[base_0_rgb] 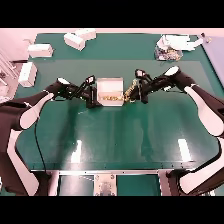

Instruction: Fold the box and place the chain.

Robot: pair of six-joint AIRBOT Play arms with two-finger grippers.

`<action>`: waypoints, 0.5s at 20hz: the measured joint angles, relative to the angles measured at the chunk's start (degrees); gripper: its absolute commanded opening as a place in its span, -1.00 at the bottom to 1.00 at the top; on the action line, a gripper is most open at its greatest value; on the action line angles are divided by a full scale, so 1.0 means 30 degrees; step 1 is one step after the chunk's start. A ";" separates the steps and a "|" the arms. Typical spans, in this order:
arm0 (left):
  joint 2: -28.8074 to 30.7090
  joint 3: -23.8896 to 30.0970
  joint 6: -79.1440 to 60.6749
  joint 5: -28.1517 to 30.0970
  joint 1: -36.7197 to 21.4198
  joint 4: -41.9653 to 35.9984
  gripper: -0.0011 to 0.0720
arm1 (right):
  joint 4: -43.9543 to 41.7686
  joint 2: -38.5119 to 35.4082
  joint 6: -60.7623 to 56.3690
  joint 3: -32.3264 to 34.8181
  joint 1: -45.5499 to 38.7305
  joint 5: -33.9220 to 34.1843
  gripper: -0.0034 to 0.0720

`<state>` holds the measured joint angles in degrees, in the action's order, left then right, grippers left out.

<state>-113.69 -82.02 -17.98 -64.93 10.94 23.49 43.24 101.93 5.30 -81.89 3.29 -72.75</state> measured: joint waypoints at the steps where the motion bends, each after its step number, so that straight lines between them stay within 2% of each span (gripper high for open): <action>1: 0.0000 0.0000 0.0000 -0.0007 0.0000 0.0000 0.75 | -0.0204 -0.0437 -0.0036 0.0000 0.0007 -0.0080 -0.90; 10: 0.0000 0.0000 0.0000 -0.0022 0.0000 0.0007 0.75 | -0.2841 -0.4459 -0.0226 -0.0007 -0.0080 0.0313 -0.90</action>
<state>-113.69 -82.02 -17.98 -64.99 10.94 23.51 34.72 88.55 4.62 -81.91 3.05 -71.81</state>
